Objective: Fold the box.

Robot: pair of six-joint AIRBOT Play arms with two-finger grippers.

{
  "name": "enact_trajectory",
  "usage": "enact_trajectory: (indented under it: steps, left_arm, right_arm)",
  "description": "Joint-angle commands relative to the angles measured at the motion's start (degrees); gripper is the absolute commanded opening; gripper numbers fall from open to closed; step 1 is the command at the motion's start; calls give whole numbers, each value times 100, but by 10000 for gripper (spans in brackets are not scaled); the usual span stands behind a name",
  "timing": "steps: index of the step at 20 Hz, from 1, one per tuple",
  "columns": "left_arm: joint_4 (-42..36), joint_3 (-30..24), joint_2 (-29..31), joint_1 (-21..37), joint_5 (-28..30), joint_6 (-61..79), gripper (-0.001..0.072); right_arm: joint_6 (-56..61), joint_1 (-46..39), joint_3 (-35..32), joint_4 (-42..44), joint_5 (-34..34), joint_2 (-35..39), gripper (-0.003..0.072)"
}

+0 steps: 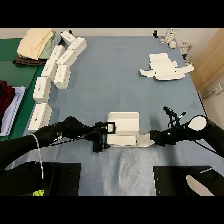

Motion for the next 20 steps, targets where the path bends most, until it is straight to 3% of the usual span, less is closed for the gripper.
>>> enact_trajectory:
  steps: [1, 4, 5, 6, 10, 11, 12, 20]
  left_arm:
    - [0, 4, 0, 2, 2, 2, 425]
    - [0, 2, 0, 2, 2, 2, 425]
    - [0, 2, 0, 2, 2, 2, 425]
    - [0, 2, 0, 2, 2, 2, 425]
    - [0, 2, 0, 2, 2, 2, 425]
    - [0, 2, 0, 2, 2, 2, 425]
    - [0, 4, 0, 2, 2, 2, 425]
    - [0, 2, 0, 2, 2, 2, 425]
  right_arm:
    - [-505, 0, 31, 828, 24, -46, 1]
    - [-509, 0, 205, 793, 101, -46, 13]
    - [-509, 0, 256, 750, 101, -46, 77]
    - [-505, 0, 295, 713, 103, -46, 219]
    - [-505, 0, 332, 647, 162, -46, 247]
    - [-505, 0, 358, 636, 203, -46, 274]
    - [-490, 0, 393, 599, 229, -46, 372]
    - [-520, 7, 592, 520, 514, -52, 387]
